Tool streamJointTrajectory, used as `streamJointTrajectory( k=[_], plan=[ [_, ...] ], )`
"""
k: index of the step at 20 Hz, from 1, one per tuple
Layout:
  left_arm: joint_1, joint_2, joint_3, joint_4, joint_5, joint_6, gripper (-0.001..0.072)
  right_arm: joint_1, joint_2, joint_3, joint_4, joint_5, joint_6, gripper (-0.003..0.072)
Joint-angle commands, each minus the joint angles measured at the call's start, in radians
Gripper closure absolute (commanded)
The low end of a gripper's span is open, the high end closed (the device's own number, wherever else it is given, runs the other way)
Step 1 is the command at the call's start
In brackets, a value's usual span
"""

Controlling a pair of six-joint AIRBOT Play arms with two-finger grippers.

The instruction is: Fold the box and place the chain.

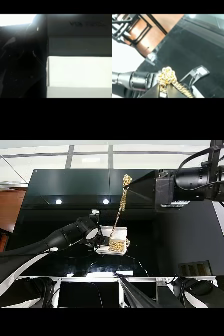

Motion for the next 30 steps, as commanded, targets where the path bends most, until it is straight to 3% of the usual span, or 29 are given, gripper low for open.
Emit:
streamJointTrajectory(
  k=[1, 3, 6, 13, 14, 15, 16, 21, 23, 26, 27, 30],
  plan=[
    [0.000, 0.000, 0.001, 0.000, 0.000, 0.000, 0.0677, 0.022, -0.001, -0.014, -0.069, 0.121, 0.008, 0.0659],
    [0.000, 0.000, 0.001, 0.000, -0.001, 0.000, 0.0677, 0.101, -0.002, -0.098, -0.186, 0.102, 0.069, 0.0659],
    [0.000, 0.000, 0.001, 0.000, -0.002, 0.000, 0.0677, 0.193, -0.020, -0.231, -0.202, -0.011, 0.090, 0.0659],
    [0.000, 0.000, 0.001, 0.000, -0.002, 0.000, 0.0677, 0.204, -0.069, -0.303, -0.257, -0.041, 0.111, 0.0647],
    [0.000, 0.000, 0.001, 0.000, -0.002, 0.000, 0.0677, 0.204, -0.069, -0.318, -0.251, -0.043, 0.112, 0.0462],
    [0.000, 0.000, 0.001, 0.000, -0.001, 0.000, 0.0677, 0.204, -0.069, -0.322, -0.258, -0.039, 0.111, 0.0221],
    [0.000, 0.000, 0.001, 0.000, -0.001, 0.000, 0.0677, 0.196, -0.067, -0.321, -0.275, -0.038, 0.110, 0.0142],
    [0.000, 0.000, 0.001, 0.000, -0.001, 0.000, 0.0677, 0.007, -0.023, -0.320, -0.351, 0.068, 0.029, 0.0142],
    [0.000, 0.000, 0.001, 0.000, -0.001, 0.000, 0.0677, -0.037, -0.024, -0.355, -0.501, 0.103, -0.044, 0.0142],
    [0.000, 0.000, 0.001, 0.000, -0.002, 0.000, 0.0677, -0.027, -0.024, -0.549, -0.576, -0.039, -0.258, 0.0119],
    [0.000, 0.000, 0.001, 0.000, -0.002, 0.000, 0.0676, -0.006, -0.024, -0.616, -0.573, -0.111, -0.347, -0.0017],
    [0.000, 0.000, 0.001, 0.000, -0.001, 0.000, 0.0677, 0.092, -0.025, -0.760, -0.562, -0.353, -0.608, -0.0019]
  ],
)
